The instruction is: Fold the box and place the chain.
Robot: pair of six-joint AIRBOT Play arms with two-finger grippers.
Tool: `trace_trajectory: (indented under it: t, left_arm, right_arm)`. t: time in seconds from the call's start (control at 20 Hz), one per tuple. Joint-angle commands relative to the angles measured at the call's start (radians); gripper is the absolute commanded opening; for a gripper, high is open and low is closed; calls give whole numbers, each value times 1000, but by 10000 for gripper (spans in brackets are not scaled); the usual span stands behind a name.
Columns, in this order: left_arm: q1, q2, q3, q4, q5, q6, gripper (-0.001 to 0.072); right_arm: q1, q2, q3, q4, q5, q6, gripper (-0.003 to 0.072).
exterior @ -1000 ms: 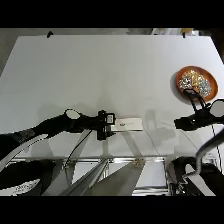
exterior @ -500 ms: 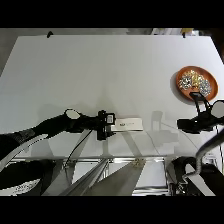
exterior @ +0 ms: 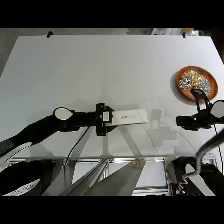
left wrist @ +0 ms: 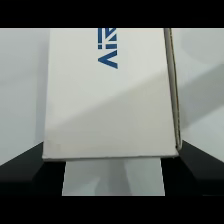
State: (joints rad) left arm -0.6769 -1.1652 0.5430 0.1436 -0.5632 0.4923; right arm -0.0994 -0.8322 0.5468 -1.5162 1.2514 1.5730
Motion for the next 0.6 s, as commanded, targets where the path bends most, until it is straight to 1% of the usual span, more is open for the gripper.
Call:
trace_trajectory:
  t: [0.0, 0.1, 0.25, 0.35, 0.45, 0.5, 0.55]
  left_arm:
    - [22, 181, 0, 6, 146, -155, 171]
    - [67, 276, 0, 8, 229, -297, 172]
    - [188, 404, 0, 31, 327, -484, 172]
    - [296, 462, -1, 100, 327, -606, 172]
    - [419, 494, -1, 212, 299, -779, 173]
    - [484, 501, -1, 298, 261, -869, 173]
    - [558, 502, -1, 408, 197, -967, 173]
  right_arm:
    - [0, 1, 0, 5, -15, -11, 23]
    - [0, 1, 0, 6, -16, -11, 23]
    - [0, 1, 0, 6, -16, -11, 23]
    - [0, 1, 0, 6, -15, -11, 23]
    - [0, 1, 0, 9, -14, -11, 23]
    - [0, 1, 0, 11, -14, -11, 23]
    - [0, 1, 0, 15, -14, -11, 23]
